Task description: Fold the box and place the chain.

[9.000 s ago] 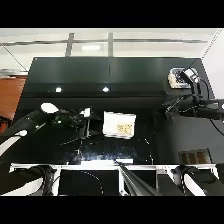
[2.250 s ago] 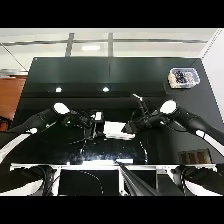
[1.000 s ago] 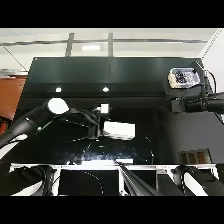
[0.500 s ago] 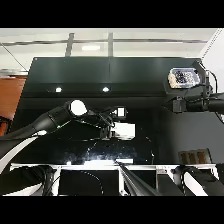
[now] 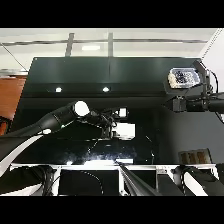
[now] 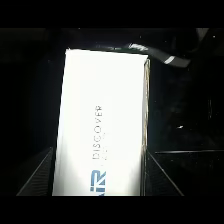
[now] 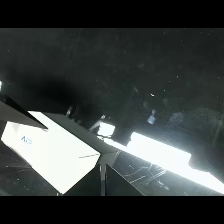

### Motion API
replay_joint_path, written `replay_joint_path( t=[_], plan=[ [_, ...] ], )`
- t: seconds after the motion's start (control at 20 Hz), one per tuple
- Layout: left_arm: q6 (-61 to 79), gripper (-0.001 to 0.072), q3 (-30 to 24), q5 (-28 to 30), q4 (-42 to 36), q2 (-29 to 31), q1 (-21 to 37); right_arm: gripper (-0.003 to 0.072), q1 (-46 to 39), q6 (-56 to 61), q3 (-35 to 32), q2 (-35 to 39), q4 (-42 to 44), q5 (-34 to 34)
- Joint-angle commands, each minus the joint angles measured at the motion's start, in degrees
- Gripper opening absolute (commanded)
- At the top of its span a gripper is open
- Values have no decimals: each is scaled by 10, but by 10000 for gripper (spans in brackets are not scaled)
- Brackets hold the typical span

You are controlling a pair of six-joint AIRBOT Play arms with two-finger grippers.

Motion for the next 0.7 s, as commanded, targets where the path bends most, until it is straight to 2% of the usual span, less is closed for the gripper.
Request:
replay_joint_path(
  t=[0.0,0.2,0.5,0.55,0.6,0.65],
  plan=[
    [0,713,1,2,0,-5,0,43,0,0,-3,0,0,-1],
    [0,714,1,2,0,-16,-2,43,0,2,-19,0,0,-3],
    [-3,710,0,31,7,-59,-35,43,0,4,-22,0,0,-9],
    [-3,638,1,32,7,-61,-35,43,0,4,-22,0,1,-10],
    [-10,451,2,32,12,-59,-31,43,0,4,-22,0,0,-10],
    [-20,324,5,31,22,-54,-24,43,0,5,-22,0,1,-10]
  ],
)
